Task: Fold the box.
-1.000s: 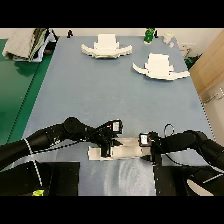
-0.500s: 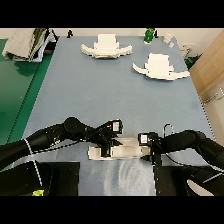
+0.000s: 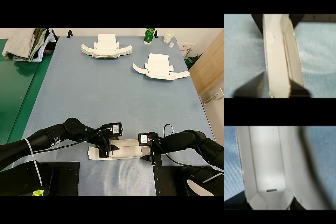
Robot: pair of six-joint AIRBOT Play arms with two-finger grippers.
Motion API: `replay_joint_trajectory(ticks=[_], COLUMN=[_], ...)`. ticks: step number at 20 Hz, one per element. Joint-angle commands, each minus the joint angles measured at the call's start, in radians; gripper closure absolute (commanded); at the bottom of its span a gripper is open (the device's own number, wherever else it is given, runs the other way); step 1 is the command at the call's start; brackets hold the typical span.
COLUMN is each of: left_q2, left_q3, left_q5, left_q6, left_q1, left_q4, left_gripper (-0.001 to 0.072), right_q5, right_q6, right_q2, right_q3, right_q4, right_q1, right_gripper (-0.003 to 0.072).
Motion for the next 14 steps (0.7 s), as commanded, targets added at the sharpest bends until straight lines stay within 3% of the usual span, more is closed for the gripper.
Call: replay_joint_trajectory(ticks=[1,5,7,11,12,13,14], left_q2=[0.001,0.037,0.112,0.322,0.373,0.413,0.444], left_q3=[0.001,0.000,0.001,0.001,0.001,0.000,0.000], left_q5=[0.000,-0.006,-0.041,-0.318,-0.382,-0.423,-0.435], left_q6=[-0.012,-0.157,-0.426,-1.155,-1.299,-1.378,-1.401], left_q1=[0.000,0.000,0.007,0.079,0.097,0.109,0.111], left_q4=[-0.012,0.029,0.233,0.705,0.763,0.777,0.757], left_gripper=[0.0250,0.0249,0.0249,0.0253,0.0343,0.0670,0.0695], right_q5=[-0.001,-0.001,-0.001,-0.001,-0.001,-0.001,-0.001], right_q6=[0.001,0.001,0.000,0.001,0.001,0.000,0.000], right_q2=[0.000,0.000,0.000,0.000,0.000,0.000,0.000], right_q3=[-0.001,-0.001,-0.001,-0.001,-0.001,-0.001,-0.001], right_q4=[-0.008,-0.008,-0.008,-0.008,-0.008,-0.008,-0.008], right_q1=[0.000,0.000,0.000,0.000,0.000,0.000,0.000], right_gripper=[0.0088,0.0088,0.0088,0.0088,0.0088,0.0088,0.0088])
